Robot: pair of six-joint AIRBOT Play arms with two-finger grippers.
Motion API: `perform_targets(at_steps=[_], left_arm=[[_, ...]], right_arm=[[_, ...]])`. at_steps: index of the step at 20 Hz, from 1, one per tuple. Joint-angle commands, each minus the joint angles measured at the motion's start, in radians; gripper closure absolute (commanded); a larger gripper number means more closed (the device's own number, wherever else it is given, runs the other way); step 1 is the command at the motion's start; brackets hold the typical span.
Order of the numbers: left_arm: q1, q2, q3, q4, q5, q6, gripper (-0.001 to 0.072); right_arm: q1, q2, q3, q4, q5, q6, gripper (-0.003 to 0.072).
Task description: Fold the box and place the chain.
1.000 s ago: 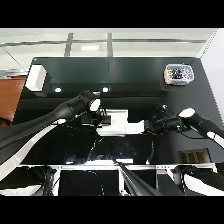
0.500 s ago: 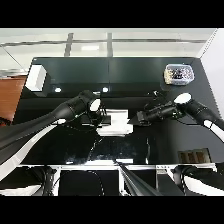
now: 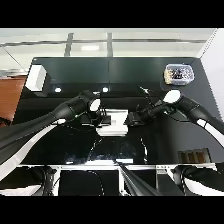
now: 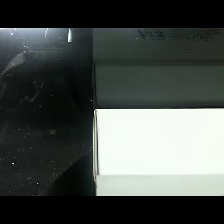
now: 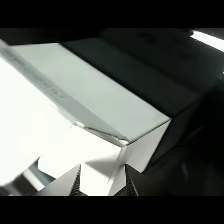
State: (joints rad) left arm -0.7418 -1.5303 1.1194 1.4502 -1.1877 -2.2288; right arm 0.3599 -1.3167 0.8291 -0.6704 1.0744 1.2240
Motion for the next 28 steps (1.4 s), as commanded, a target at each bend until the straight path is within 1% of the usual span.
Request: perform_targets(at_steps=[1,3,4,5,8,12,15,18,22,23,24,28], left_arm=[[0.001,0.0,0.0,0.0,0.001,0.0,0.0684],[0.001,0.0,0.0,0.0,0.002,0.0,0.0684],[0.001,0.0,0.0,0.0,0.002,0.0,0.0684],[0.001,0.0,0.0,0.0,0.002,0.0,0.0684],[0.001,0.0,0.0,0.0,0.002,0.0,0.0684],[0.001,0.0,0.0,0.0,0.002,0.0,0.0684],[0.001,0.0,0.0,0.0,0.001,0.0,0.0684],[0.001,0.0,0.0,0.0,0.001,0.0,0.0684],[0.001,0.0,0.0,0.0,0.001,0.0,0.0684],[0.001,0.0,0.0,0.0,0.001,0.0,0.0684],[0.001,0.0,0.0,0.0,0.001,0.0,0.0684],[0.001,0.0,0.0,0.0,0.002,0.0,0.0684]], right_arm=[[0.074,-0.003,0.037,-0.177,-0.055,0.188,0.0384],[0.111,-0.005,0.051,-0.269,-0.069,0.272,0.0385],[0.133,-0.008,0.06,-0.311,-0.078,0.311,0.0451],[0.154,-0.013,0.07,-0.341,-0.085,0.343,0.0489],[0.216,-0.053,0.122,-0.463,-0.075,0.501,0.0491],[0.302,-0.141,0.241,-0.664,0.055,0.706,0.0489],[0.352,-0.163,0.26,-0.763,0.09,0.83,0.0488],[0.373,-0.168,0.26,-0.779,0.075,0.927,0.0489],[0.382,-0.197,0.26,-0.762,0.071,0.983,0.0491],[0.382,-0.201,0.259,-0.755,0.069,0.983,0.0515],[0.382,-0.201,0.26,-0.75,0.067,0.985,0.0669],[0.382,-0.201,0.26,-0.738,0.068,1.009,0.0671]])
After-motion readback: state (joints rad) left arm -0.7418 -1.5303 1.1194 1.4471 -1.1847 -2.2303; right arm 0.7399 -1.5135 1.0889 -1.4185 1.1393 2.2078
